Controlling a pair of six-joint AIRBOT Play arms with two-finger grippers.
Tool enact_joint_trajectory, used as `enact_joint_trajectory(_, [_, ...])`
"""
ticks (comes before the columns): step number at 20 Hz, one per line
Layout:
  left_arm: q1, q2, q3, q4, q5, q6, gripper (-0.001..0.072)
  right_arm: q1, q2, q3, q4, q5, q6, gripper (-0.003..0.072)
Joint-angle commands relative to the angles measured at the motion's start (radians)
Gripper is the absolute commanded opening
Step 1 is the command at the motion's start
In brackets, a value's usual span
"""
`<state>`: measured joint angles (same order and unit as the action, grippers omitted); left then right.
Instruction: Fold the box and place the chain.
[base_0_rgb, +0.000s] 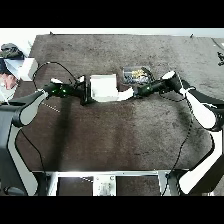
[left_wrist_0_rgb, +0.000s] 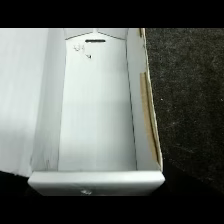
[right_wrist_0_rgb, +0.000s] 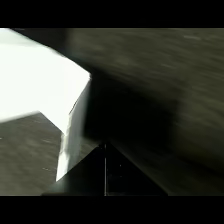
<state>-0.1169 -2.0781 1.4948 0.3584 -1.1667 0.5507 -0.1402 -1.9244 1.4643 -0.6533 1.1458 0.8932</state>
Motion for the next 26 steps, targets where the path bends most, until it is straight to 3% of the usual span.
enact_joint_trajectory(1, [0.0, -0.001, 0.0, 0.0, 0.0, 0.0, 0.0233, 0.015, -0.008, 0.001, 0.152, 0.01, -0.049, -0.0006])
enact_joint_trajectory(3, [0.0, -0.001, 0.0, 0.0, 0.0, 0.0, 0.0232, 0.016, -0.001, 0.019, 0.153, 0.014, -0.048, 0.0106])
enact_joint_trajectory(4, [0.0, -0.001, 0.0, 0.0, 0.0, 0.0, 0.0232, 0.016, 0.01, 0.026, 0.153, 0.017, -0.049, 0.0107])
enact_joint_trajectory(5, [0.0, -0.001, 0.0, 0.0, 0.0, 0.0, 0.0232, 0.02, 0.02, 0.034, 0.151, 0.017, -0.052, 0.0191])
enact_joint_trajectory(6, [0.0, -0.001, 0.0, 0.0, 0.0, 0.0, 0.0232, 0.029, 0.027, 0.041, 0.15, 0.016, -0.052, 0.0332])
enact_joint_trajectory(7, [0.0, -0.001, 0.0, 0.0, 0.0, 0.0, 0.0233, 0.042, 0.028, 0.047, 0.143, 0.009, -0.051, 0.0403])
enact_joint_trajectory(26, [0.0, -0.001, 0.0, 0.0, 0.0, 0.0, 0.0232, 0.261, 0.023, 0.236, -0.338, -0.066, 0.316, 0.0401])
